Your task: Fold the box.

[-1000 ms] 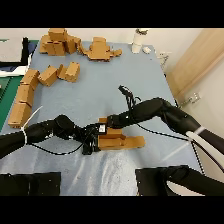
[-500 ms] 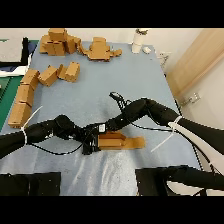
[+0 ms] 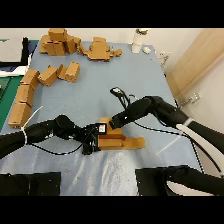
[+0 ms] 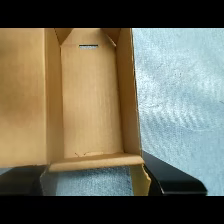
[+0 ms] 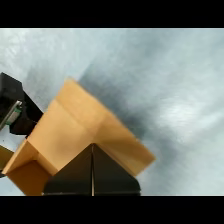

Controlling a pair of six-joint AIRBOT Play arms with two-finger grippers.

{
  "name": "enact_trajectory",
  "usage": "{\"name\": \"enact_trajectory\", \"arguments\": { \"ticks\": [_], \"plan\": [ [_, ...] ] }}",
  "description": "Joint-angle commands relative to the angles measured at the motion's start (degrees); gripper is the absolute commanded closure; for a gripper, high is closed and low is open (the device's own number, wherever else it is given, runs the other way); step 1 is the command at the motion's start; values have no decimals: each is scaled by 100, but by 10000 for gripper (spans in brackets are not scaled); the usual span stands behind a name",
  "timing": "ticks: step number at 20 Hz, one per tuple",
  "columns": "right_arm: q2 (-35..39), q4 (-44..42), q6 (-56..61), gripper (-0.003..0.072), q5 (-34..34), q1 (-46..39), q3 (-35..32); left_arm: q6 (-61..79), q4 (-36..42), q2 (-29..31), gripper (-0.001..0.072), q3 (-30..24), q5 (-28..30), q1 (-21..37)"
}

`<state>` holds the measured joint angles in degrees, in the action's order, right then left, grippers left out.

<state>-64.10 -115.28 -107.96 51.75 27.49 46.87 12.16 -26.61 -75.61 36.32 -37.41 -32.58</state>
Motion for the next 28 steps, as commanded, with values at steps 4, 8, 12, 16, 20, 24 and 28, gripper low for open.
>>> {"name": "enact_trajectory", "arguments": {
  "ticks": [4, 8, 12, 16, 20, 24, 28],
  "plan": [
    [1384, 1263, 560, 680, 1117, 9, -144, -13, 4, -4, 182, 4, -9, 4],
    [2020, 944, -595, 364, 1923, 203, -1034, -13, 4, -4, 182, 4, -9, 4],
    [1998, 1523, -1768, 41, 1036, 227, -1646, -15, 4, -4, 182, 4, -9, 4],
    [1661, 1392, -2660, 42, 407, 229, -1652, -13, 4, -4, 182, 4, -9, 4],
    [1510, 848, -2865, 51, 260, 243, -1659, -13, 4, -4, 182, 4, -9, 4],
    [1502, 876, -2863, 359, 214, 426, -1685, -13, 4, -4, 182, 4, -9, 4],
    [1499, 905, -3036, 542, 61, 492, -1687, -13, 4, -4, 182, 4, -9, 4]
  ]
}}
